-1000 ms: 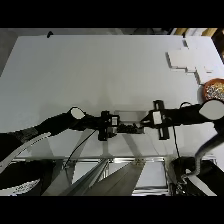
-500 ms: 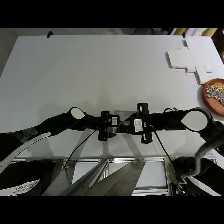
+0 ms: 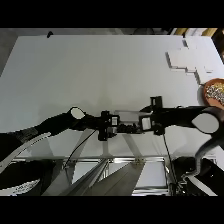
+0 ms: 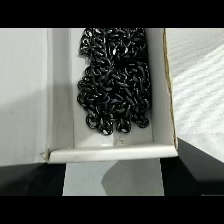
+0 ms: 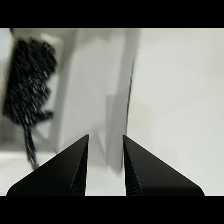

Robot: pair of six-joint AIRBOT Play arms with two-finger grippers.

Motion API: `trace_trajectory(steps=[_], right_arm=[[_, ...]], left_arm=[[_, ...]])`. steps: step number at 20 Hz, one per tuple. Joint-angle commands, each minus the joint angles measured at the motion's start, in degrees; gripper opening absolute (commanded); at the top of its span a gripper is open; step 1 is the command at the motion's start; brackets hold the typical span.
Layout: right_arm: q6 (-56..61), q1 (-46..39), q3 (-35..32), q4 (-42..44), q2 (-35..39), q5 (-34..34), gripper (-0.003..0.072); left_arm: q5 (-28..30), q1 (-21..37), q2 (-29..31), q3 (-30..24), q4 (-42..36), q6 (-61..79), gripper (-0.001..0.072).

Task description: Fold the box and place the chain.

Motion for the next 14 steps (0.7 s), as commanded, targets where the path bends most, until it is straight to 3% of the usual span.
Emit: trace_trajectory(steps=[1, 5, 14], right_arm=[[-2.1, -11.5, 0.0, -3.2, 0.7, 5.4, 0.0253], [-7.8, -21.6, 0.0, -3.5, -4.5, 4.8, 0.0253], [-13.8, -21.6, 0.0, -4.4, -22.2, 5.4, 0.0244]], left_arm=[[0.0, 0.0, 0.0, 0.0, 0.0, 0.0, 0.0389], [0.0, 0.0, 0.0, 0.0, 0.0, 0.0, 0.0389], [0.0, 0.0, 0.0, 0.0, 0.0, 0.0, 0.0389]])
